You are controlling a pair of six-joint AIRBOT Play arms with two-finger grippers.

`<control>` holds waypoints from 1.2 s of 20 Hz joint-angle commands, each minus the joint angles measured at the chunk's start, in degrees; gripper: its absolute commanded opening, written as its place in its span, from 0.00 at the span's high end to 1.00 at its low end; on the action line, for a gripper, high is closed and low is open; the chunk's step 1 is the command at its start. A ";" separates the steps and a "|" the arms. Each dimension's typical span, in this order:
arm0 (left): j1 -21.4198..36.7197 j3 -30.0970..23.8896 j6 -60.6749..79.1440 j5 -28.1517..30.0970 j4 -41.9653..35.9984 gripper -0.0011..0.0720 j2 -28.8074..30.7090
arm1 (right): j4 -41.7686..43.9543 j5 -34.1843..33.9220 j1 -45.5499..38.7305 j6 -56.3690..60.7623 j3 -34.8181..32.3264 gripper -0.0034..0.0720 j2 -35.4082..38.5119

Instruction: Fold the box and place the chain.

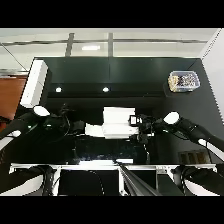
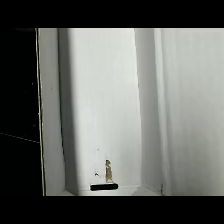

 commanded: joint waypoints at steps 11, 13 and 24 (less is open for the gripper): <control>-5.25 1.62 17.05 -0.85 -17.09 0.79 -3.63 | 0.00 0.02 0.04 0.00 0.02 0.38 -0.02; -4.83 1.62 17.00 -1.44 -17.11 0.36 -3.54 | 0.00 0.02 0.04 0.00 0.02 0.38 -0.02; -4.55 2.27 17.03 -2.97 -21.64 0.22 -3.48 | 0.00 0.02 0.04 0.00 0.02 0.38 -0.02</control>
